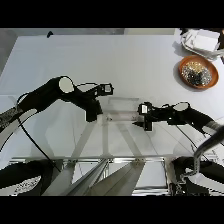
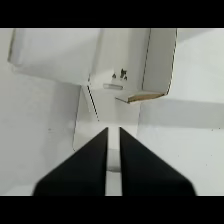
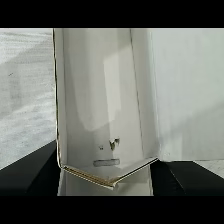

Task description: Fold the box and place the chain.

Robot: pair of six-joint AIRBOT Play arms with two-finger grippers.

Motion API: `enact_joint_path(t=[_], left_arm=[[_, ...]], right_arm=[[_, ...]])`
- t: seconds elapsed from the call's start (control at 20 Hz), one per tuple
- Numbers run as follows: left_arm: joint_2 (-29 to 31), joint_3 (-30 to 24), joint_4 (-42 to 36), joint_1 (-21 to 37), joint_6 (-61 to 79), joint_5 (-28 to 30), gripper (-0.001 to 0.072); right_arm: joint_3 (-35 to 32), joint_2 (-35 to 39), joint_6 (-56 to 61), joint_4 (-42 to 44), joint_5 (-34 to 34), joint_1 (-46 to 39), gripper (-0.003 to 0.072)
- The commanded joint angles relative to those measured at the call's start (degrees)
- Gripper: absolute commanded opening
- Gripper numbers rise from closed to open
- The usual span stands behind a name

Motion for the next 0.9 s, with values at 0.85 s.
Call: enact_joint_path(t=[0.85], left_arm=[[-2.2,-6.3,-2.4,-3.8,19.1,14.8,0.0406]], right_arm=[[0.1,0.0,0.0,0.0,0.0,0.0,0.0415]])
